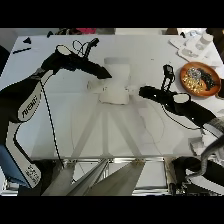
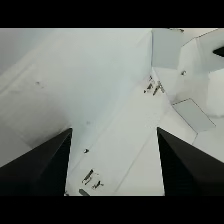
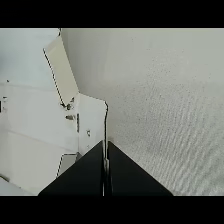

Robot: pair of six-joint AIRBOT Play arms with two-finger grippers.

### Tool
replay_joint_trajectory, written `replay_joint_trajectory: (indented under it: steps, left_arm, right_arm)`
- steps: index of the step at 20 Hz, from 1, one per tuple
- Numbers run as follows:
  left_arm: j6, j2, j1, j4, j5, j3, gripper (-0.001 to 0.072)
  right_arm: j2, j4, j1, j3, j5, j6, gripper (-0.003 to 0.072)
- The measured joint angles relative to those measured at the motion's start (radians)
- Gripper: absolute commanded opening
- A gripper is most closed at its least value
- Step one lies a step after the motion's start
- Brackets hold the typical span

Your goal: Fold the box and place the chain.

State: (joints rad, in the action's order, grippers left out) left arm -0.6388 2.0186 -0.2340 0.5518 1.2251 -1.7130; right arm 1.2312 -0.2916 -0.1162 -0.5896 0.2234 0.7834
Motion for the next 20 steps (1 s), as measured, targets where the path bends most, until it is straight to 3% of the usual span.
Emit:
replay_joint_trajectory:
  steps: [8,20]
  left_arm:
    - [0.01,-0.009,0.082,-0.039,0.064,0.0,0.0585]
    - [0.007,0.035,0.064,-0.066,-0.067,-0.002,0.0584]
  right_arm:
    - [0.0,0.0,0.0,0.0,0.0,0.0,0.0018]
    - [0.0,0.0,0.0,0.0,0.0,0.0,0.0018]
